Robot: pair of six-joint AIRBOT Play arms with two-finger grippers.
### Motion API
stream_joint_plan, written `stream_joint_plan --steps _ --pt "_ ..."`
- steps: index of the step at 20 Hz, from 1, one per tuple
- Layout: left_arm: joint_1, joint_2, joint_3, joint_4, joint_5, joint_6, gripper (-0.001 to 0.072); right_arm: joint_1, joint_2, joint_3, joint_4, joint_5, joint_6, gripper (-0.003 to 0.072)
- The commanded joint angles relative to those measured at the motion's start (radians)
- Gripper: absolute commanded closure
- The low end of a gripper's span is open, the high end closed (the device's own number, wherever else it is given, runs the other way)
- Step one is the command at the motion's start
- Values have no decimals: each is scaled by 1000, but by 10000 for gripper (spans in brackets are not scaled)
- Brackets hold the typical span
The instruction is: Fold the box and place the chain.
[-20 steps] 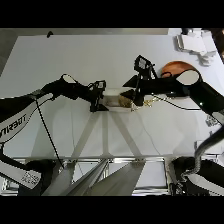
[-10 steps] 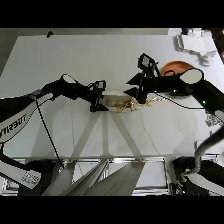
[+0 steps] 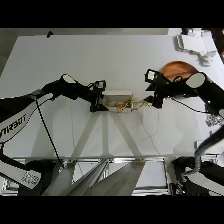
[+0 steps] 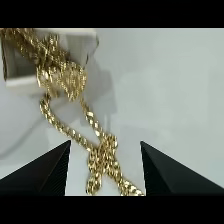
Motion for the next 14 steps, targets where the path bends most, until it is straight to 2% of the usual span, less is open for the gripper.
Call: stream_joint_plan --steps 1,2,6,10,14 --pt "0 0 1 0 0 0 551 -20 -60 -6 -50 34 -111 166" --pt "0 0 1 0 0 0 551 -28 -98 12 -55 64 -117 136" --pt "0 0 1 0 0 0 551 -38 -194 94 -87 84 -93 135" --pt "0 0 1 0 0 0 551 -34 -241 98 -115 74 -93 135" --pt "0 0 1 0 0 0 551 -10 -279 98 -128 -6 -76 136"
